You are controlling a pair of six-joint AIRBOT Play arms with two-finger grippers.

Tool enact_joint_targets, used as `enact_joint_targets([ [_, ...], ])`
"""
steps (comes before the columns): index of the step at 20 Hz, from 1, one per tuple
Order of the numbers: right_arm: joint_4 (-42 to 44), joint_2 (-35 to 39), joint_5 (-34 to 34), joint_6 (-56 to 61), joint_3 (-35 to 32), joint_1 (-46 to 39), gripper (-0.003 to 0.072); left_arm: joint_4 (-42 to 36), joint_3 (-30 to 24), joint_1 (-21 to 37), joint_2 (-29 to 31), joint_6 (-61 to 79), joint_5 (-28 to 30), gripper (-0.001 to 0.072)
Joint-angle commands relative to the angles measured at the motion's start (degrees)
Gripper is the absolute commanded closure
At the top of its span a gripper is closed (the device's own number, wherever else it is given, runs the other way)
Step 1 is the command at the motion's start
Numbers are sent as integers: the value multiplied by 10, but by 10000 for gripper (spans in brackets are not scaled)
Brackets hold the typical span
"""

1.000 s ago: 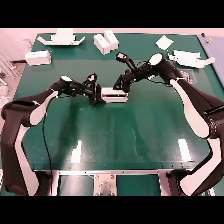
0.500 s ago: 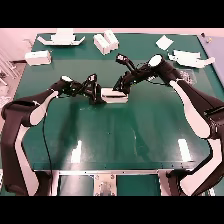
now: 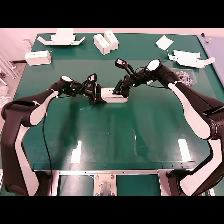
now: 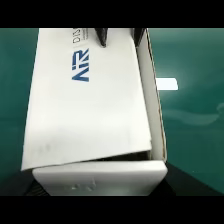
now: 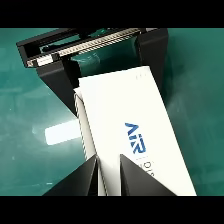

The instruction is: Fold the box and place the chain.

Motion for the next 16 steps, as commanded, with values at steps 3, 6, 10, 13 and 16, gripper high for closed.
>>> enact_joint_targets([
  [3,76,0,-1,-59,-35,-5,550,1,0,0,0,0,-1,232],
  [6,123,0,-1,-91,-49,-19,550,1,0,0,0,0,-1,233],
  [10,151,0,4,-106,-51,-28,571,1,0,0,0,0,-1,233],
  [13,192,0,8,-129,-59,-41,623,1,0,0,0,0,-1,233],
  [16,230,2,23,-144,-82,-58,676,1,0,0,0,0,-1,233],
])
